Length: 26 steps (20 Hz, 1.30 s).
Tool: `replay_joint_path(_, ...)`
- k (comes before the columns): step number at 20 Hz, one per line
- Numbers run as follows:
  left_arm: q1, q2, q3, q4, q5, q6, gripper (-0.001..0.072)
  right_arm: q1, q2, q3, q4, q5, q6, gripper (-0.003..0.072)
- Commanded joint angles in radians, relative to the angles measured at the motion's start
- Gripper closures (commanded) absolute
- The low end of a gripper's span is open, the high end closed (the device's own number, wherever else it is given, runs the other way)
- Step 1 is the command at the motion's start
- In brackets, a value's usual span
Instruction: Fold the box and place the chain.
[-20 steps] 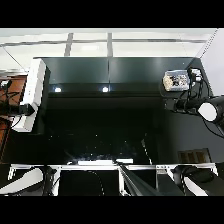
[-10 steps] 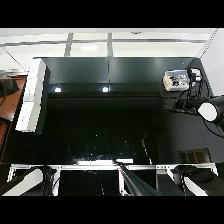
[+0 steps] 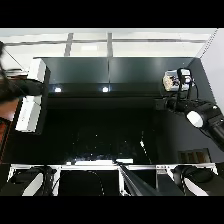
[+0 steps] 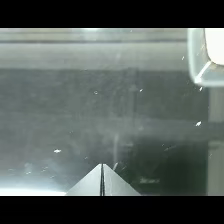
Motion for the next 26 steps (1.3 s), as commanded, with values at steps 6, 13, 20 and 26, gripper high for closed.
replay_joint_path(6,-0.161,-0.011,-0.239,0.167,0.294,-0.085,0.0686,0.010,-0.034,-0.037,-0.154,-0.053,0.000,0.0673)
replay_joint_path(13,-0.163,-0.014,-0.239,0.014,0.211,-0.153,0.0686,0.010,-0.034,-0.037,-0.154,-0.053,0.000,0.0673)
replay_joint_path(20,-0.163,-0.014,-0.239,0.014,0.212,-0.153,0.0686,0.010,-0.034,-0.037,-0.154,-0.053,0.000,0.0673)
replay_joint_path(26,-0.163,-0.014,-0.239,0.014,0.211,-0.153,0.0686,0.010,-0.034,-0.037,-0.154,-0.053,0.000,0.0673)
